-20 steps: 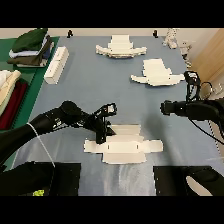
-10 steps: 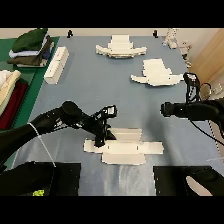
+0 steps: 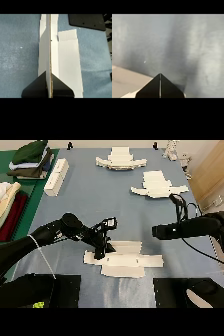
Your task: Fold the box.
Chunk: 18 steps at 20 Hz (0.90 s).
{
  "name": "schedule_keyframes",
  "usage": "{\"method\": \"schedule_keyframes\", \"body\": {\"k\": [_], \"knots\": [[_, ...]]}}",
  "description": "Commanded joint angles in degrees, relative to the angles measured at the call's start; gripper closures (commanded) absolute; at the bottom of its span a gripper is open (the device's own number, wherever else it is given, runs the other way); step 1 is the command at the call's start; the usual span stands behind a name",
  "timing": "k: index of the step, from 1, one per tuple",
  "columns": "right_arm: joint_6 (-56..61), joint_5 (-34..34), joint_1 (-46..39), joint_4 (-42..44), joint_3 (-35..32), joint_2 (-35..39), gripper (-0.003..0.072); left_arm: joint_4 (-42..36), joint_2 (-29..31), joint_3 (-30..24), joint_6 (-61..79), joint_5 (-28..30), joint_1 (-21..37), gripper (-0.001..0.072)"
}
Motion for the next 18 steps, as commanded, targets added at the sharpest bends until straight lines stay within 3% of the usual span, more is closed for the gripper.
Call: {"method": "schedule_keyframes", "body": {"k": [1,6,10,11,12,13,14,18], "knots": [[4.6,-3.5,9.6,1.8,0.0,2.2,0.0687,-0.1,0.0,0.0,-0.1,0.0,0.0,0.0694],[16.3,-3.8,31.1,-4.2,0.0,5.0,0.0687,-0.1,0.0,0.0,-0.1,0.0,0.0,0.0694],[9.3,0.5,49.0,-10.5,-4.3,3.9,0.068,-0.1,0.0,0.0,-0.1,0.0,0.0,0.0694],[8.0,2.4,52.0,-13.3,-5.6,3.5,0.0616,-0.1,0.0,0.0,-0.1,0.0,0.0,0.0694],[8.0,3.6,54.0,-16.7,-6.3,2.7,0.0363,-0.1,0.0,0.0,-0.1,0.0,0.0,0.0693],[8.0,4.0,54.8,-19.7,-6.3,1.7,0.0168,-0.1,0.0,0.0,-0.1,0.0,0.0,0.0694],[7.9,4.1,54.9,-22.8,-6.3,0.5,0.0086,-0.1,0.0,0.0,-0.1,0.0,0.0,0.0694],[3.6,4.2,55.0,-26.9,-6.3,-4.7,0.0086,-0.1,0.0,0.0,-0.1,0.0,0.0,0.0694]]}}
